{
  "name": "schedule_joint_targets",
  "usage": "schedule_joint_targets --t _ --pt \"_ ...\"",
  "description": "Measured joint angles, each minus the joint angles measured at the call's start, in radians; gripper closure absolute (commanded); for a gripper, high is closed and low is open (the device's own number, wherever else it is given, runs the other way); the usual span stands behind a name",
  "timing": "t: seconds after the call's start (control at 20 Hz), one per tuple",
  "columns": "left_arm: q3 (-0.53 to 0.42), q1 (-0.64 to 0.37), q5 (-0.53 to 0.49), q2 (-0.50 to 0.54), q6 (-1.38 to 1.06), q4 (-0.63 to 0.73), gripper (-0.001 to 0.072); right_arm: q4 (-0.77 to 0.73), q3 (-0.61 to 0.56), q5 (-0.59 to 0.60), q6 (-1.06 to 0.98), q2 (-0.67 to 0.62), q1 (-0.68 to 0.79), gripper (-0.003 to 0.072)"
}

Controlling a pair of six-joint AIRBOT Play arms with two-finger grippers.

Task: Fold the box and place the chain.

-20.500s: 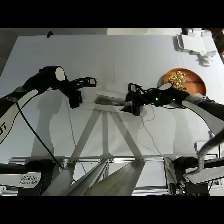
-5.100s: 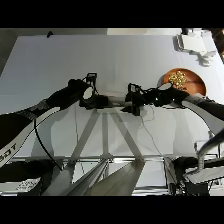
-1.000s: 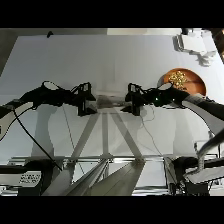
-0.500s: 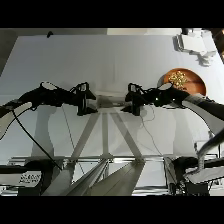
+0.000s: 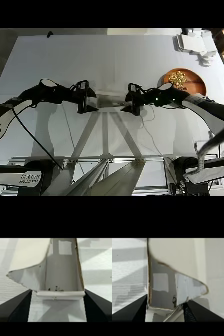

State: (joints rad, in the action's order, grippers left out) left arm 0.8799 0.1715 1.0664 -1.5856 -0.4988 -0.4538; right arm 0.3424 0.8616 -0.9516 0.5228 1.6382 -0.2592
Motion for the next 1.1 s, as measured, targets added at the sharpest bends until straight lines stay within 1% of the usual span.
schedule_joint_targets --t 0.2,0.35,0.65,1.1 --pt "0.016 0.013 0.006 -0.031 0.022 -0.055 0.0011 0.002 0.0 -0.003 0.001 0.0 0.0 0.0323" --pt "0.02 0.027 0.002 -0.05 0.025 -0.067 0.0011 0.002 0.0 -0.003 0.001 0.0 0.0 0.0323" --pt "0.022 0.052 -0.044 -0.068 0.028 -0.072 0.0012 0.002 0.0 -0.003 0.001 0.0 0.0 0.0323" --pt "0.022 0.056 -0.055 -0.071 0.028 -0.07 0.0013 0.002 0.0 -0.003 0.001 0.0 0.0 0.0323"
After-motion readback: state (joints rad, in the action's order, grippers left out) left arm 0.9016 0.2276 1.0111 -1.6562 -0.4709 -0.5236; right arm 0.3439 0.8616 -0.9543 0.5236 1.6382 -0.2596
